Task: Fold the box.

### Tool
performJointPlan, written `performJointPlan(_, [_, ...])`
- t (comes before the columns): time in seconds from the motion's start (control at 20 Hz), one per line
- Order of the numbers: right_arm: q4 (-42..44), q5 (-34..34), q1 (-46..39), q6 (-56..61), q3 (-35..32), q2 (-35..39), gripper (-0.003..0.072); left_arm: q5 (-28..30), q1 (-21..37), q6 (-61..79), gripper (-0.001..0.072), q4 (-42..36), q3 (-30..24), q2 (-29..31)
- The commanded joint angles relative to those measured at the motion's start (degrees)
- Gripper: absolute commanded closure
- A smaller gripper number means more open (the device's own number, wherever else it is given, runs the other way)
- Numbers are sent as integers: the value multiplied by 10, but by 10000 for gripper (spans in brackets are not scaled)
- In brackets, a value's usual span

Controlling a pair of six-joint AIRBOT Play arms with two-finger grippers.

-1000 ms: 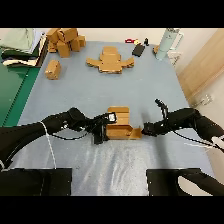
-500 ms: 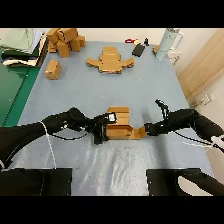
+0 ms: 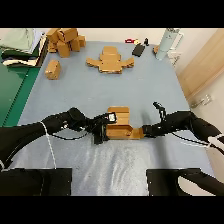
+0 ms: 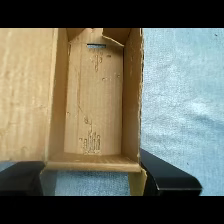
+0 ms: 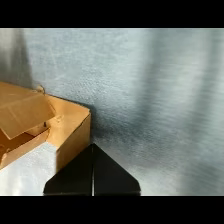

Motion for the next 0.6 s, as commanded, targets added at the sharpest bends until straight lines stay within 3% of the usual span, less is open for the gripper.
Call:
performJointPlan(0.0, [20,5,24,-15,-2,-11,683,0,0,0,246,0,1,0])
performJointPlan(0.55, [23,0,38,-14,3,73,670,0,0,0,246,0,1,0])
